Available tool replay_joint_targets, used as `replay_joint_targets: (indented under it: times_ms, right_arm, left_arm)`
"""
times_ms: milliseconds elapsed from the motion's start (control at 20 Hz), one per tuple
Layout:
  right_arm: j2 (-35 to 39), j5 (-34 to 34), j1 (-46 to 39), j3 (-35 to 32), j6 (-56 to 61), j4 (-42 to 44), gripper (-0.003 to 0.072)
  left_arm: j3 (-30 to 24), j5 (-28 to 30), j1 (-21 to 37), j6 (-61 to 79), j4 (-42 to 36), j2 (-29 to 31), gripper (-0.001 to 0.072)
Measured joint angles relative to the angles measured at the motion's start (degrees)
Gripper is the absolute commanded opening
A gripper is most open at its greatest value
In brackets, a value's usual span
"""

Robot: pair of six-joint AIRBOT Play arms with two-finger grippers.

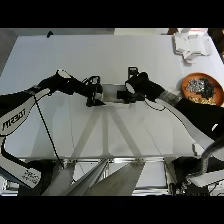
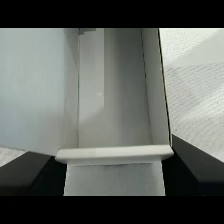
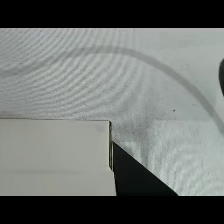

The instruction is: Fold the box and place the chain.

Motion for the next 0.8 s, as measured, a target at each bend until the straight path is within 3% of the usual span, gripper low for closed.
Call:
replay_joint_targets:
  times_ms: [150,200,250,300,550,800]
  right_arm:
    - [-0.2,0.1,0.2,0.3,0.7,-0.4,0.0025]
    - [-0.3,0.2,0.2,0.5,0.8,-0.7,0.0156]
    - [-0.3,0.6,0.3,0.7,0.8,-1.1,0.0397]
    - [-0.3,1.4,0.3,0.9,0.8,-1.5,0.0514]
    - [0.2,-0.6,0.4,1.9,1.5,0.3,0.0521]
    - [2.9,5.5,0.3,1.9,1.2,-0.4,0.0521]
  left_arm:
    - [0.0,0.0,0.0,0.0,0.0,0.0,0.0187]
    - [0.0,0.0,0.0,0.0,0.0,0.0,0.0187]
    - [0.0,0.0,0.0,0.0,0.0,0.0,0.0187]
    - [0.0,0.0,0.0,0.0,0.0,0.0,0.0187]
    - [0.0,0.2,0.0,0.0,-0.2,0.0,0.0187]
    - [0.0,-0.2,0.0,0.1,0.0,0.0,0.0187]
